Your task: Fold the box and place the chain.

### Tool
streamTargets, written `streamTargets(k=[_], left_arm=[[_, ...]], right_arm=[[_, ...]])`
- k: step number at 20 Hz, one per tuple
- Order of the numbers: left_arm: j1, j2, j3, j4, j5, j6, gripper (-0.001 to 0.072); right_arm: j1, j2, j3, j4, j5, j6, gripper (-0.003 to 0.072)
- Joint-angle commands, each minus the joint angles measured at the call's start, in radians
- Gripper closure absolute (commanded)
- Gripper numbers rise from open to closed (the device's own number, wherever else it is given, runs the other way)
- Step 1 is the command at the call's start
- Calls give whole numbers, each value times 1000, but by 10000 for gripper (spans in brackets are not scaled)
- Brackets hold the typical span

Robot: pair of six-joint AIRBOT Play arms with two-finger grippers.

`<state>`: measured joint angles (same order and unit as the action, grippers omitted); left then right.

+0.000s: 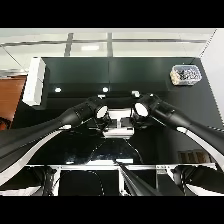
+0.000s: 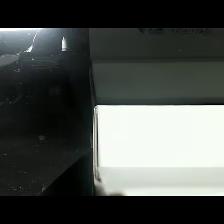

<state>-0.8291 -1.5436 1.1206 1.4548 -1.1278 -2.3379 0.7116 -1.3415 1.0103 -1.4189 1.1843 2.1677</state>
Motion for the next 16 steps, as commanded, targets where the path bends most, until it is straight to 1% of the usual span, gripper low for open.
streamTargets(k=[1,3,5,7,9,10,11,12,13,15,16], left_arm=[[1,0,0,3,0,0,679],[1,0,0,3,0,0,679],[1,0,0,3,0,0,679],[1,0,0,3,0,0,679],[1,0,0,3,1,0,679],[1,0,0,3,1,0,679],[1,0,0,3,1,0,679],[1,0,0,3,1,0,679],[1,0,0,3,1,0,679],[1,0,0,3,1,0,679],[1,0,0,3,1,0,679]], right_arm=[[0,122,1,-49,55,-42,314],[0,230,1,-155,104,-42,314],[0,331,1,-321,174,-44,315],[0,405,-4,-493,248,-45,315],[-14,435,-23,-665,248,-58,315],[-38,434,-40,-732,223,-58,315],[-71,434,-66,-765,156,-58,315],[-114,434,-100,-777,63,-58,315],[-171,433,-144,-777,-66,-58,315],[-299,430,-242,-772,-365,-48,313],[-370,418,-282,-771,-503,0,163]])
